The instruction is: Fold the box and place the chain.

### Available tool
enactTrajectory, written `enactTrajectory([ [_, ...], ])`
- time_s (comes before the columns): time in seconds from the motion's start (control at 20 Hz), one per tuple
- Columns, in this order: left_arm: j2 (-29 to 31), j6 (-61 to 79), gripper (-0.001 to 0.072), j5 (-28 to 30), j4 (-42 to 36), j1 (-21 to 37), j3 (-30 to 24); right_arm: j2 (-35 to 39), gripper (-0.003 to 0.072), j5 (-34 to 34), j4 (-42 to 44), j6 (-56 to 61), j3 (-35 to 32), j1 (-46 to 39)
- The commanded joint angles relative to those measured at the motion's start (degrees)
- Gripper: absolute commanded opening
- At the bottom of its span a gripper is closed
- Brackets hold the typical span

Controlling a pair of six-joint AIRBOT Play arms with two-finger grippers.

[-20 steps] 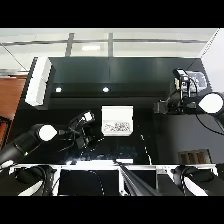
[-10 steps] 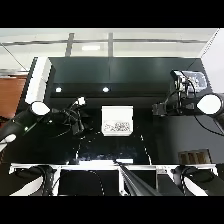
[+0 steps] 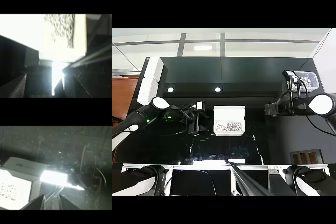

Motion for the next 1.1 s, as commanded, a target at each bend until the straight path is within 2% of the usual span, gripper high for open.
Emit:
enactTrajectory([
  [0.0, -2.1, 2.0, 0.0718, -1.5, -3.5, -1.9, 0.2, -0.1, 0.0220, -1.2, 0.0, 0.0, 0.0, 0.0],
  [0.15, -2.4, 2.0, 0.0718, 0.6, -3.5, -4.0, 0.2, -0.2, 0.0220, -1.9, 0.0, 0.0, 0.0, 0.0],
  [0.65, -2.4, 1.8, 0.0717, 1.9, -3.8, -4.3, 0.2, -0.3, 0.0220, -2.0, 0.0, 0.0, 0.0, 0.0],
  [0.9, -3.7, 1.8, 0.0717, 2.0, -3.8, -6.7, 0.3, -0.3, 0.0220, -2.0, 0.0, 0.9, 0.0, 0.0],
  [1.05, -4.2, 0.5, 0.0715, 5.5, -3.8, -8.2, 0.3, -0.3, 0.0220, -1.9, 0.0, 0.9, 0.0, 0.0],
])
